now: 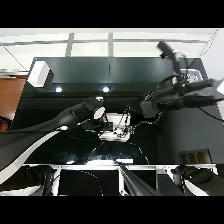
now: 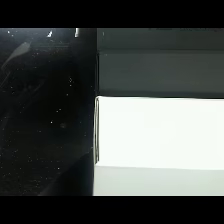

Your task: Fold the box and place the chain.

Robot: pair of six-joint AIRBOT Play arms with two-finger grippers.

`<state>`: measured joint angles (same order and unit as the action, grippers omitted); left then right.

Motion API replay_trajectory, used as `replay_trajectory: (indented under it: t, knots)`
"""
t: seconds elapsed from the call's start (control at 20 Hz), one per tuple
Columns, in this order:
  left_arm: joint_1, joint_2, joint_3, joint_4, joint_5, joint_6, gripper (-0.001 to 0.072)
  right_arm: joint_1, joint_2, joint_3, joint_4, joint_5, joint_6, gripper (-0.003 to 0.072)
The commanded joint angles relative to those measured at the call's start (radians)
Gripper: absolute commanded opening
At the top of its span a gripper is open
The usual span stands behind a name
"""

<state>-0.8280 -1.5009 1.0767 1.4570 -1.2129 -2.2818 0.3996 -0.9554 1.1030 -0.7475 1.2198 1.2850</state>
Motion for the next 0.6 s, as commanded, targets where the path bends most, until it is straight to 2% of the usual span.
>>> replay_trajectory:
  t: [0.0,0.2,0.35,0.4,0.45,0.5,0.55]
  knots:
    - [0.000,0.000,0.000,0.000,0.000,0.000,0.0031,0.032,-0.102,0.000,-0.083,-0.021,0.036,0.0012]
    - [0.000,0.000,0.000,0.000,0.000,0.000,0.0031,0.076,-0.145,0.000,-0.098,-0.012,0.035,0.0013]
    - [0.000,0.000,0.000,0.000,0.000,0.000,0.0031,0.055,-0.145,0.000,-0.099,0.061,0.026,0.0020]
    - [0.000,0.000,0.000,0.000,0.000,0.000,0.0031,0.050,-0.145,0.000,-0.101,0.085,0.024,0.0099]
    - [0.000,0.000,0.000,0.000,0.000,0.000,0.0031,0.045,-0.144,0.000,-0.105,0.118,0.021,0.0360]
    - [0.000,0.000,0.000,0.000,0.000,0.000,0.0031,0.035,-0.142,0.000,-0.107,0.164,0.001,0.0490]
    - [0.000,0.000,0.000,0.000,0.000,0.000,0.0031,0.014,-0.131,0.000,-0.125,0.211,-0.018,0.0503]
